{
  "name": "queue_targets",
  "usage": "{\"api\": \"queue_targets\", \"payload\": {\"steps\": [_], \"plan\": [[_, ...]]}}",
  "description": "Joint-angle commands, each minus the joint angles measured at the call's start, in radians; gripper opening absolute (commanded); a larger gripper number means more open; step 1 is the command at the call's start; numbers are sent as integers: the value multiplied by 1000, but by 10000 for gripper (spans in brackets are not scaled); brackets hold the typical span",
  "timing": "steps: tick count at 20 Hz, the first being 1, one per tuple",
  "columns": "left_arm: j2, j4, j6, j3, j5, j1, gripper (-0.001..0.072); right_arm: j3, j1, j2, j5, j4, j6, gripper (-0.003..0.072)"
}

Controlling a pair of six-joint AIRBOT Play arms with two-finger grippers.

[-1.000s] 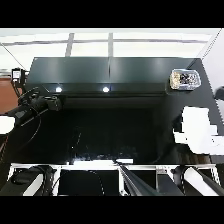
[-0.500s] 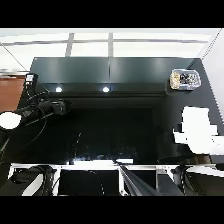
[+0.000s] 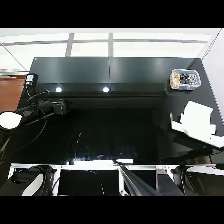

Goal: Fold the box and place the chain.

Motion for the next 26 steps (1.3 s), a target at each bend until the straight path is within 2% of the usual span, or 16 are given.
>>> {"api": "queue_targets", "payload": {"steps": [1,3,7,9,11,12,15,17,20,22,24,25,26], "plan": [[0,-2,1,1,2,0,708,-6,47,31,36,111,-23,16],[0,-7,-10,1,-5,0,707,-44,106,81,18,227,-45,16],[0,-22,-11,1,-21,0,708,-122,280,195,13,253,-43,16],[0,-21,-10,0,-25,0,708,-211,359,271,-9,345,-45,16],[0,-20,-10,0,-27,0,707,-322,432,357,-63,361,-29,16],[0,-21,-10,0,-27,0,707,-384,462,405,-90,406,-19,16],[0,-29,-14,0,-27,0,707,-607,531,575,-167,723,-140,16],[-1,-51,-14,0,-28,0,707,-780,614,702,-240,944,-214,16],[-23,-103,4,0,-24,-32,708,-954,805,818,-407,1107,-248,16],[-61,-101,97,7,-16,-112,707,-999,965,822,-507,1106,-247,16],[-123,-102,54,28,13,-171,708,-1002,1119,822,-625,1096,-246,16],[-166,-104,-14,50,2,-174,708,-1002,1179,822,-677,1099,-243,16],[-227,-103,-74,88,-60,-166,708,-1002,1233,822,-726,1098,-238,16]]}}
